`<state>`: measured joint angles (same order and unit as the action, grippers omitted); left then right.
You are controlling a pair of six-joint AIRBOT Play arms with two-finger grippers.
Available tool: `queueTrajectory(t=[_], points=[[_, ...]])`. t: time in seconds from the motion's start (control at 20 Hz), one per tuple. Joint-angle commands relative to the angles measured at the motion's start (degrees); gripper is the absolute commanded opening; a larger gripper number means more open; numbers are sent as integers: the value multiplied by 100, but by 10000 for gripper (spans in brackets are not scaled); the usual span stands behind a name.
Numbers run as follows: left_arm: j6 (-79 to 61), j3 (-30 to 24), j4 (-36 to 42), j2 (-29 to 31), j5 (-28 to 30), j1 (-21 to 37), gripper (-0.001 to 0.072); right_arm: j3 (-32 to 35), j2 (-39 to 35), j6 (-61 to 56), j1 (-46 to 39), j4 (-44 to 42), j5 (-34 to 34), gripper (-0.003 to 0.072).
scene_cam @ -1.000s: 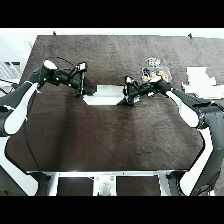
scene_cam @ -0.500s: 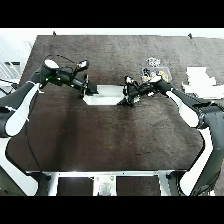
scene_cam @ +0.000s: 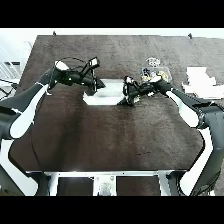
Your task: Fold the box and place the chain.
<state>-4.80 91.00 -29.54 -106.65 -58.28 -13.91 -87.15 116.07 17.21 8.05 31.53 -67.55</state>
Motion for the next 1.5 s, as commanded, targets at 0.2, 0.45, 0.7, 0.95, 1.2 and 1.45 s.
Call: queueTrajectory(t=[0.2,0.45,0.7,0.95,1.2,1.45], points=[[144,-11,254,-374,693,-22,19,2,4,0,2,-2,-2,485],[256,-11,243,-522,691,-22,18,2,4,0,4,-2,-2,485],[334,-11,212,-527,680,-22,18,2,4,0,4,-2,-2,485],[348,-11,122,-527,680,-22,18,2,4,0,4,-2,-2,485],[153,57,105,-352,608,90,19,2,4,0,4,-2,-2,485],[177,175,-127,155,-568,455,22,2,4,0,4,-2,-2,485]])
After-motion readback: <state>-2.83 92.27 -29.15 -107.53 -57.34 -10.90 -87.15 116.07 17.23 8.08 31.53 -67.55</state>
